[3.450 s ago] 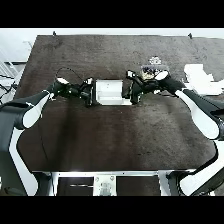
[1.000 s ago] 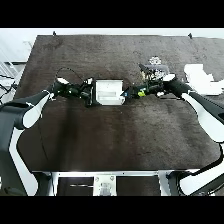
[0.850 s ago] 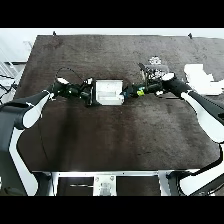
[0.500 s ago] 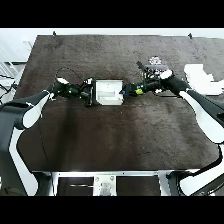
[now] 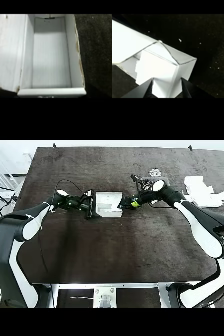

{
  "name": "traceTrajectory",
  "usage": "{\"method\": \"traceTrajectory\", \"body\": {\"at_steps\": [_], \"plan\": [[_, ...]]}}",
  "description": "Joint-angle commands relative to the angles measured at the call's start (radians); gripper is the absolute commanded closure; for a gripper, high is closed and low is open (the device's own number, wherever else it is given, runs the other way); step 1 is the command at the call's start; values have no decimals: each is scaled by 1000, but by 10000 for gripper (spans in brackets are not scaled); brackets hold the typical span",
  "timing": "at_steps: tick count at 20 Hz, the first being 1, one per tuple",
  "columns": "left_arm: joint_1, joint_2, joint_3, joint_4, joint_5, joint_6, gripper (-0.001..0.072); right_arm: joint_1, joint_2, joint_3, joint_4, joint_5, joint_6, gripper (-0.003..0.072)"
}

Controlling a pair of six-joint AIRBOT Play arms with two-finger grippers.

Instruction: Fold the box and place the chain.

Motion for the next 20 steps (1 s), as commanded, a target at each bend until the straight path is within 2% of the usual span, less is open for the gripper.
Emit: {"method": "traceTrajectory", "body": {"at_steps": [1, 12, 16, 20], "plan": [[0, 0, 0, 0, 0, 0, 238, 32, -8, 39, -137, -8, 133, 270], [0, 0, 0, 0, 0, 0, 238, 92, -119, 201, -355, 75, 377, 288], [0, 0, 0, 0, 0, 0, 238, 121, -144, 265, -486, 171, 494, 288], [0, 0, 0, 0, 0, 0, 239, 156, -146, 312, -538, 195, 552, 288]]}}
